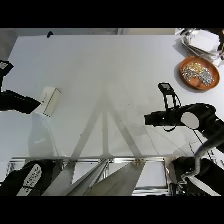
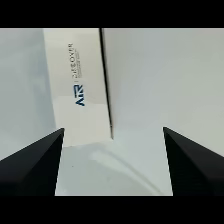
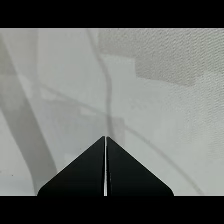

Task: Fold the box and place the chain.

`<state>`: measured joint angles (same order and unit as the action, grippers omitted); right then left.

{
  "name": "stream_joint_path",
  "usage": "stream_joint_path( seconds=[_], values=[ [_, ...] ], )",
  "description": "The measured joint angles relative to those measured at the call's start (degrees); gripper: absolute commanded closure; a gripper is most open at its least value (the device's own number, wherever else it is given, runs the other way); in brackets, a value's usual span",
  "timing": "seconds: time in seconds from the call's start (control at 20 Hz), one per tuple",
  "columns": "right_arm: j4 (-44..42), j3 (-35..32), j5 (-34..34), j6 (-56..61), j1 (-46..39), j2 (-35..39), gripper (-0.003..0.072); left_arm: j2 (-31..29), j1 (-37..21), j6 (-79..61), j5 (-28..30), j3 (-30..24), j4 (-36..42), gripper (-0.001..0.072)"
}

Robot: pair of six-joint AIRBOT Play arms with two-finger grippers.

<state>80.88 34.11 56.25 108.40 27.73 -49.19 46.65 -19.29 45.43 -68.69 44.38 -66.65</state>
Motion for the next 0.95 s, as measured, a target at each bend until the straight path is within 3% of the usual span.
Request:
stream_joint_path(
  seconds=[0.95],
  values=[
    [-0.02, 0.00, 0.02, 0.00, -0.02, 0.00, 0.0672, -0.96, 0.09, 0.04, 1.55, 0.00, 1.68, 0.0018]
  ],
)
